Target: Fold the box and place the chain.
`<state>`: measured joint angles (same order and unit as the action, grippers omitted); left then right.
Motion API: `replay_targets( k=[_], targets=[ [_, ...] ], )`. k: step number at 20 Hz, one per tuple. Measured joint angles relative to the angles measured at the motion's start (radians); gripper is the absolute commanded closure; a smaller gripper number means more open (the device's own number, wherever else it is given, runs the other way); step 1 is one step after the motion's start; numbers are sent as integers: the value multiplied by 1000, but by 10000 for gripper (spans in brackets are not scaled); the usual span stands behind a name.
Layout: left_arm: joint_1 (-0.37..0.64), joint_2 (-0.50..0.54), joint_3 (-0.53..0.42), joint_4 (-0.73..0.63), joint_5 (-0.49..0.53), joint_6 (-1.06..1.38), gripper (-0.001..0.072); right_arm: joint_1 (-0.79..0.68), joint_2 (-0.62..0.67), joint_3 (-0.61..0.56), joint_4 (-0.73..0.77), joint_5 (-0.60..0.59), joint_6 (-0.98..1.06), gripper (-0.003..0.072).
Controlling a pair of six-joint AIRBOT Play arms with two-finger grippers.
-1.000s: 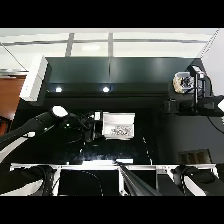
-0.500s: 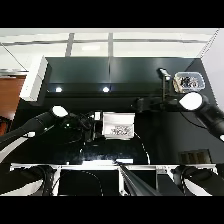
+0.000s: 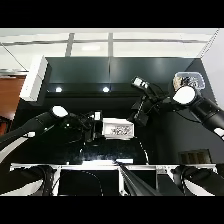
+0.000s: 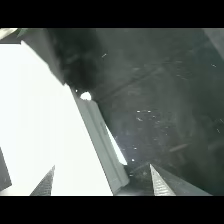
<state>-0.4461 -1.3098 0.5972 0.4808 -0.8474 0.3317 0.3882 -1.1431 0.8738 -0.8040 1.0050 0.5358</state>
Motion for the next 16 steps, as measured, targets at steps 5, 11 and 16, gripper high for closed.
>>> replay_targets(
  k=[5,11,16],
  targets=[
    [0,0,0,0,0,0,267,40,-34,2,-14,35,-122,-11],
    [0,0,0,0,0,-1,267,67,-48,0,-20,40,-183,-11],
    [0,0,0,0,0,0,267,103,-50,-23,-20,53,-193,-11]
  ],
)
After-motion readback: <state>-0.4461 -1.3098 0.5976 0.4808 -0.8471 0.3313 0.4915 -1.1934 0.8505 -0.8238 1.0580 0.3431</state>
